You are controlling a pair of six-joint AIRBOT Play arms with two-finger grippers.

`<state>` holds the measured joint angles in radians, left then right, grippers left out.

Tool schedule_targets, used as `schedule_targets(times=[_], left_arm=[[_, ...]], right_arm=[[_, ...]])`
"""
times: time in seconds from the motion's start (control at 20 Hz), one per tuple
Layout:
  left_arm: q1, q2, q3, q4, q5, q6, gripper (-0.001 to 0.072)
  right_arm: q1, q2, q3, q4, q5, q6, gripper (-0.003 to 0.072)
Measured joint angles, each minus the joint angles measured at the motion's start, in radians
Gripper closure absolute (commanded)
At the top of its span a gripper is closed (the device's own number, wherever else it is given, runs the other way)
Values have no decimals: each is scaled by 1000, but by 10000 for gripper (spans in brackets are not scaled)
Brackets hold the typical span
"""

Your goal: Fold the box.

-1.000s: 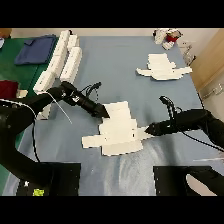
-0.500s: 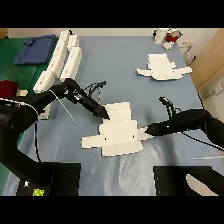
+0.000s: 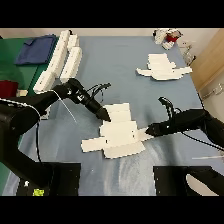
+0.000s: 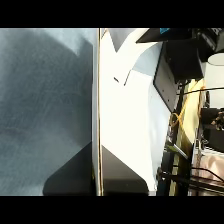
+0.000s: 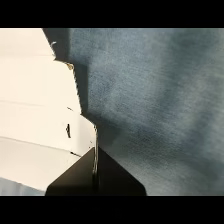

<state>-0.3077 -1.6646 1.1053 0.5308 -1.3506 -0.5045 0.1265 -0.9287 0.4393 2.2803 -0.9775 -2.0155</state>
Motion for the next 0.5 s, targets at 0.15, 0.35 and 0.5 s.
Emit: schedule_targets(times=[0.15, 0.35, 0.5], left_arm=[[-3, 0, 5, -3, -7, 20, 695], [-8, 20, 19, -15, 12, 132, 699], [-32, 74, 22, -24, 71, 240, 699]], right_arm=[[1, 0, 5, -11, 1, 0, 353], [1, 0, 67, -158, 0, 39, 353], [1, 0, 140, -375, -2, 185, 280]])
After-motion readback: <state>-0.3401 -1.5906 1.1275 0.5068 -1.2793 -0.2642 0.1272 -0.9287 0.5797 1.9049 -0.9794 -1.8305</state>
